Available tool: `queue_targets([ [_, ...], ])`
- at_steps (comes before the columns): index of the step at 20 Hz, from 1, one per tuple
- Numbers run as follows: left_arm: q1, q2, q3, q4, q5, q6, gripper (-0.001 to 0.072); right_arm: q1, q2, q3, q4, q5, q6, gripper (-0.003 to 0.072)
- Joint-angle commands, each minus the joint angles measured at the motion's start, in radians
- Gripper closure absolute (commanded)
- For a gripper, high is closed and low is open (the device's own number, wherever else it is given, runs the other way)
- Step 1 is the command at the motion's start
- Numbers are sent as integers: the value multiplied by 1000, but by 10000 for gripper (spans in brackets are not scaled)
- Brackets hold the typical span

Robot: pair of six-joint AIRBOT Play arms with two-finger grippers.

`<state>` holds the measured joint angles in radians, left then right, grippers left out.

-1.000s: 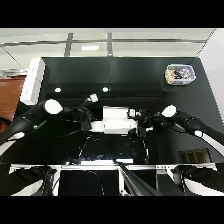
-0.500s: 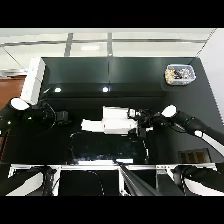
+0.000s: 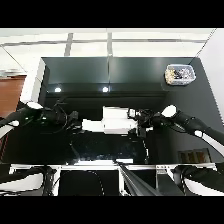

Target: Fold the box and place the chain.

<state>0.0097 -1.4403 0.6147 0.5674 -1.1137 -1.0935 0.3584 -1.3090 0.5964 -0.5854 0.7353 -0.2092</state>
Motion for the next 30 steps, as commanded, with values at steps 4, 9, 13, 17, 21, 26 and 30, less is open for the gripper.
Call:
queue_targets([
  [4,-126,-92,97,-20,-76,75,686,0,-1,1,0,0,0,455],
  [9,-131,-92,162,-27,-137,81,630,0,-1,1,0,0,0,455],
  [13,-135,-92,223,-39,-217,96,67,0,-1,1,0,0,0,455],
  [17,-206,-92,259,-48,-204,42,82,0,-1,1,1,0,0,455],
  [21,-291,-92,307,-29,-123,-21,130,0,-1,1,1,0,0,455],
  [26,-351,-91,365,47,-98,-137,236,0,-1,1,1,0,0,455],
  [30,-386,-91,420,204,-100,-286,305,0,-1,1,1,0,0,455],
])
